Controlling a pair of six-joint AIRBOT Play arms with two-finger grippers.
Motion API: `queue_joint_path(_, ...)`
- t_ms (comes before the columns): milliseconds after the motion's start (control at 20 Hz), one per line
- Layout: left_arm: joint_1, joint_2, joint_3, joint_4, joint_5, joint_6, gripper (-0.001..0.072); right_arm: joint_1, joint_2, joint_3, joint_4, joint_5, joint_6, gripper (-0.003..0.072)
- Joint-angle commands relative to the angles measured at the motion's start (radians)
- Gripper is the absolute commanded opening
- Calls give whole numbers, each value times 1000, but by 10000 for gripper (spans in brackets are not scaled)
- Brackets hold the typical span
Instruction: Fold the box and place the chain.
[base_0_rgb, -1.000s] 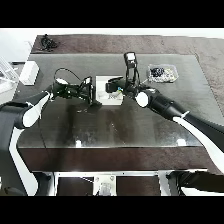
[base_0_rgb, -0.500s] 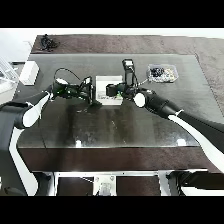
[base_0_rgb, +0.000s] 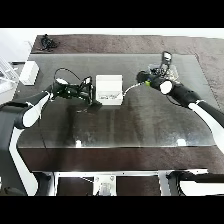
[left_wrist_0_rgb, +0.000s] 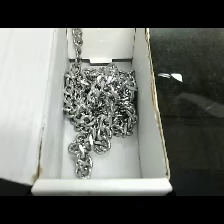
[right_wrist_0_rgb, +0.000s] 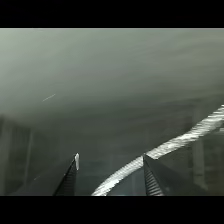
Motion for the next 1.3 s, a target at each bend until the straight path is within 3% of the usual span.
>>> queue_joint_path(0,0,0,0,0,0,0,308,-118,-50,0,12,-14,106,494)
queue_joint_path(300,0,0,0,0,0,0,309,-101,-212,43,119,-80,108,491)
queue_joint_path(400,0,0,0,0,0,0,309,-82,-243,84,121,-81,108,407)
queue_joint_path(600,0,0,0,0,0,0,309,-71,-312,172,124,-81,117,403)
queue_joint_path(800,0,0,0,0,0,0,308,-72,-334,185,119,-92,124,210)
queue_joint_path(950,0,0,0,0,0,0,309,-68,-316,185,120,-127,85,11)
queue_joint_path(1250,0,0,0,0,1,0,309,-25,-42,183,119,-126,-35,9)
